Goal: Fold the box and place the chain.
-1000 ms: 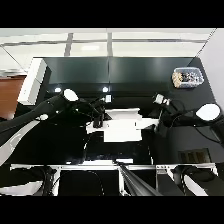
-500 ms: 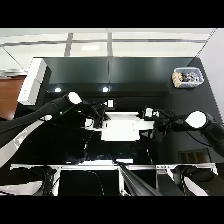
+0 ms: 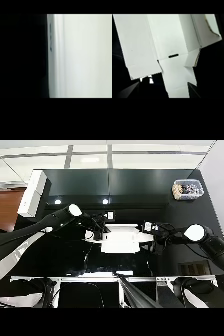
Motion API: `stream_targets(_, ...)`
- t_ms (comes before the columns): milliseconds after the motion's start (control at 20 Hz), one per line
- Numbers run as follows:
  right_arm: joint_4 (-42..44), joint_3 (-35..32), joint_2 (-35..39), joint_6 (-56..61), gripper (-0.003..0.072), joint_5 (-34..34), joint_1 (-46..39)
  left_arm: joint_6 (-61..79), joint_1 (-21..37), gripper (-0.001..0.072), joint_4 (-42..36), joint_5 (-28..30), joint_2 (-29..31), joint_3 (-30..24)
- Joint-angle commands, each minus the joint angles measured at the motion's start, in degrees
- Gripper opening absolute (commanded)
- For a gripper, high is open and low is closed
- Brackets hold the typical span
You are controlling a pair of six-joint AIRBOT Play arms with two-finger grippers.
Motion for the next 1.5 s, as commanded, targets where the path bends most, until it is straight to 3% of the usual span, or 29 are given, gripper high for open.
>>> stream_targets(0,0.0,-1.0,-0.9,-1.4,0.0692,-1.0,1.3,-0.3,0.0,0.0024,0.0,0.1,0.0,0.0)
stream_targets(300,-0.1,-1.1,-6.2,-7.8,0.0692,-3.1,5.9,-0.3,0.0,0.0024,0.0,0.1,0.0,0.0)
stream_targets(800,0.7,-1.1,-8.9,-10.1,0.0692,-6.4,7.4,-0.3,0.0,0.0024,0.0,0.1,0.0,0.0)
stream_targets(1000,7.8,-1.1,-9.7,-16.4,0.0692,-6.5,7.5,-0.3,0.0,0.0024,0.0,0.1,0.0,0.0)
stream_targets(1450,9.6,-1.1,-11.1,-17.7,0.0692,-6.8,8.1,-0.3,0.0,0.0024,0.0,0.1,0.0,0.0)
